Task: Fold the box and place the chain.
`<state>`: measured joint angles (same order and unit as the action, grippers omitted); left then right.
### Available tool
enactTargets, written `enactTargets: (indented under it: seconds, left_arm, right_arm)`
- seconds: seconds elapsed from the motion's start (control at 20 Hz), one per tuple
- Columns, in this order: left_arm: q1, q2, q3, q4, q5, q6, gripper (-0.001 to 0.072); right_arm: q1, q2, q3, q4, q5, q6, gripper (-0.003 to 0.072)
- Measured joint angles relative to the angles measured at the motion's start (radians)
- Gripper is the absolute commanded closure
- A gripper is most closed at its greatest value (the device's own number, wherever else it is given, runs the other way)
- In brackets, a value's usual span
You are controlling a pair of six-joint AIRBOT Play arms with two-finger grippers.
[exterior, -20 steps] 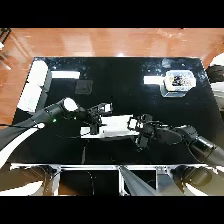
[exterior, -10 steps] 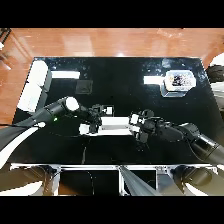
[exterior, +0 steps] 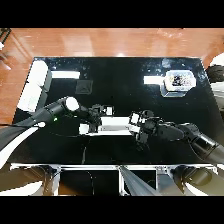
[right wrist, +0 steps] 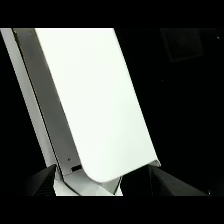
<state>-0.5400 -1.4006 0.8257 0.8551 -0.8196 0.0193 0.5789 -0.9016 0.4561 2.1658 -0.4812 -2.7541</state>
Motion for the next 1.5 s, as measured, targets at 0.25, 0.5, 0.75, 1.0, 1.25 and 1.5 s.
enactTargets:
  seconds: [0.25,0.5,0.75,1.0,1.25,1.5]
  left_arm:
    - [0.000,0.000,0.000,0.000,-0.001,0.000,0.0693]
    - [0.000,0.000,0.000,0.000,-0.002,-0.005,0.0693]
    - [-0.005,0.000,0.000,0.000,-0.019,-0.037,0.0693]
    - [-0.014,0.000,0.000,0.001,-0.030,-0.097,0.0693]
    - [-0.018,-0.001,0.000,0.001,-0.028,-0.122,0.0694]
    - [-0.019,-0.010,0.000,0.000,-0.009,-0.130,0.0694]
  right_arm:
    - [-0.010,-0.050,0.013,0.072,-0.018,-0.091,-0.0009]
    - [-0.045,-0.103,0.055,0.150,-0.085,-0.193,-0.0008]
    - [-0.072,-0.150,0.075,0.203,-0.163,-0.224,-0.0008]
    - [-0.076,-0.179,0.079,0.217,-0.193,-0.231,-0.0008]
    - [-0.077,-0.201,0.080,0.216,-0.204,-0.232,-0.0009]
    - [-0.077,-0.228,0.080,0.211,-0.196,-0.234,-0.0009]
